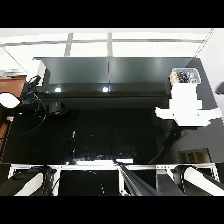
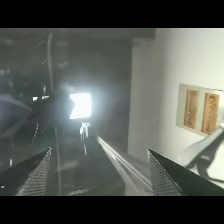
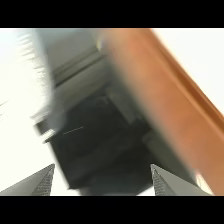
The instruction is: Fold the box and place the chain.
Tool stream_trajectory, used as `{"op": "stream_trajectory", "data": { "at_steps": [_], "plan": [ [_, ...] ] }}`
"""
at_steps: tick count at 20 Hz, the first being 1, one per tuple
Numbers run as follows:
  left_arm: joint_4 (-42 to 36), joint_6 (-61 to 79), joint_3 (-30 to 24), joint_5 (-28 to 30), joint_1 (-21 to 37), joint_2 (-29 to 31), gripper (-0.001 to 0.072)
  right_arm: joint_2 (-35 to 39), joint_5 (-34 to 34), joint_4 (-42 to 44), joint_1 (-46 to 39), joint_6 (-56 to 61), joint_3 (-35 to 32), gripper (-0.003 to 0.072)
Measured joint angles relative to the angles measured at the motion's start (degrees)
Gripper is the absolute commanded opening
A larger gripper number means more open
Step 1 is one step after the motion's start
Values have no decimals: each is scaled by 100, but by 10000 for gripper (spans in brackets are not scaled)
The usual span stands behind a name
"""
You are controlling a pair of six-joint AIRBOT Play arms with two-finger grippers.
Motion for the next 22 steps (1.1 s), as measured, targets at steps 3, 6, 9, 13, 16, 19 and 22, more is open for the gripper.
{"op": "stream_trajectory", "data": {
  "at_steps": [3,6,9,13,16,19,22],
  "plan": [
    [94,-157,17,-83,101,0,713,-568,765,605,-1069,-286,546,720],
    [127,-221,22,-46,142,-2,713,-1287,1943,1423,-1615,-1611,1241,720],
    [105,-258,22,-39,157,-7,713,-1864,2874,2076,-1716,-2955,1810,720],
    [-31,-262,22,-2,164,-13,713,-2461,3600,2356,-1652,-4059,2129,720],
    [-131,-262,22,61,164,-13,713,-2741,3908,2450,-1631,-4459,2203,501],
    [-223,-262,22,101,164,-13,713,-2846,4107,2422,-1624,-4651,2234,102],
    [-267,-262,22,120,164,-13,713,-2833,4393,2426,-1611,-4778,2240,14]
  ]
}}
